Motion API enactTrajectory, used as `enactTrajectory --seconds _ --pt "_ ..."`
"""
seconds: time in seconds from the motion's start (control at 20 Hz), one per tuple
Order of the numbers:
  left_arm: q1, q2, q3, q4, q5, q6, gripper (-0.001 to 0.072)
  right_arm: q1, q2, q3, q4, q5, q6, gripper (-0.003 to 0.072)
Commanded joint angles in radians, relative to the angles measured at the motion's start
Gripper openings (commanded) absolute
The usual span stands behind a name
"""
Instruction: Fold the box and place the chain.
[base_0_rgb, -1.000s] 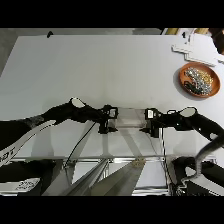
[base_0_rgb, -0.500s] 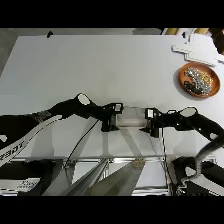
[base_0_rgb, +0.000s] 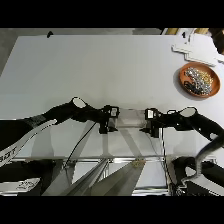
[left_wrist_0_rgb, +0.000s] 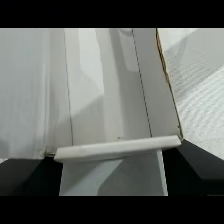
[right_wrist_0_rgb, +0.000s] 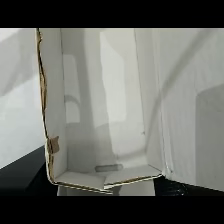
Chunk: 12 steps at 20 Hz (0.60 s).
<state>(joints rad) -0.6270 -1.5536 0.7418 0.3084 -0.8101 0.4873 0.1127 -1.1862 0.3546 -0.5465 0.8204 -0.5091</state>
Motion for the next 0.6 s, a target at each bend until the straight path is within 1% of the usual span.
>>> enactTrajectory --seconds 0.0,0.15,0.2,0.25,0.35,0.4,0.45,0.55 --pt "-0.017 0.005 -0.005 0.006 0.024 0.011 0.0574 0.0 0.001 0.0 0.001 0.0 0.003 0.0397" --pt "-0.023 0.005 -0.005 0.007 0.035 0.005 0.057 0.0 0.001 0.0 0.001 0.0 0.003 0.0397" --pt "-0.023 0.005 -0.005 0.007 0.035 0.006 0.0549 0.0 0.001 0.0 0.001 0.0 0.003 0.0397" --pt "-0.023 0.005 -0.005 0.007 0.035 0.006 0.0487 0.0 0.001 0.0 0.001 0.0 0.003 0.0397" --pt "-0.023 0.005 -0.005 0.007 0.035 0.006 0.0262 0.0 0.001 0.0 0.001 0.0 0.003 0.0397" --pt "-0.023 0.005 -0.005 0.007 0.036 0.006 0.0192 0.0 0.001 0.0 0.001 0.0 0.003 0.0397" --pt "-0.023 0.005 -0.005 0.009 0.036 0.004 0.0207 0.0 0.001 0.0 0.001 0.0 0.003 0.0397" --pt "-0.023 0.005 -0.005 0.006 0.035 0.003 0.0209 0.0 0.001 0.0 0.001 0.0 0.003 0.0397"
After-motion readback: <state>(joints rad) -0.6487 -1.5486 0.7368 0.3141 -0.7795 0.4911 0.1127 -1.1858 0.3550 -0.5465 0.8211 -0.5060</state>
